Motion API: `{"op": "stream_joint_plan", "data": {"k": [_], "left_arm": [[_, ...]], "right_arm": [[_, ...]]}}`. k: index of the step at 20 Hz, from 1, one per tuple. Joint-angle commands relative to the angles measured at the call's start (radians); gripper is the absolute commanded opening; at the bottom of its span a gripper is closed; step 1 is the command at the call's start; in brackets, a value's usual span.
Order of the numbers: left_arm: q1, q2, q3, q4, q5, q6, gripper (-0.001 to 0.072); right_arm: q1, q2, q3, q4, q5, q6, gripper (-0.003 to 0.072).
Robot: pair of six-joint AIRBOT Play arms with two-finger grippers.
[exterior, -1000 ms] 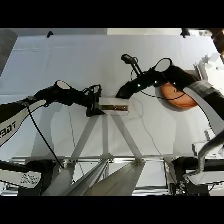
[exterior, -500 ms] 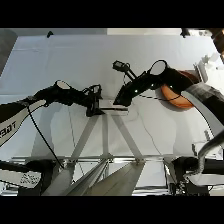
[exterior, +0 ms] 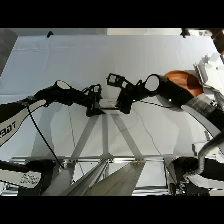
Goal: Fold the box and place the chain.
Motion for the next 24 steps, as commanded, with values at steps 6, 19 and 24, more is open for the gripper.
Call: {"op": "stream_joint_plan", "data": {"k": [6,19,24], "left_arm": [[0.0,0.0,0.0,0.002,-0.001,0.002,0.026],[0.0,0.0,0.0,0.002,-0.001,0.002,0.026],[0.0,0.0,0.0,0.002,-0.001,0.002,0.026]], "right_arm": [[0.031,0.01,-0.02,-0.055,-0.012,0.012,0.0365],[0.043,0.144,-0.034,-0.049,-0.012,0.012,0.0476],[-0.003,0.15,-0.034,0.103,-0.014,0.151,0.0093]]}}
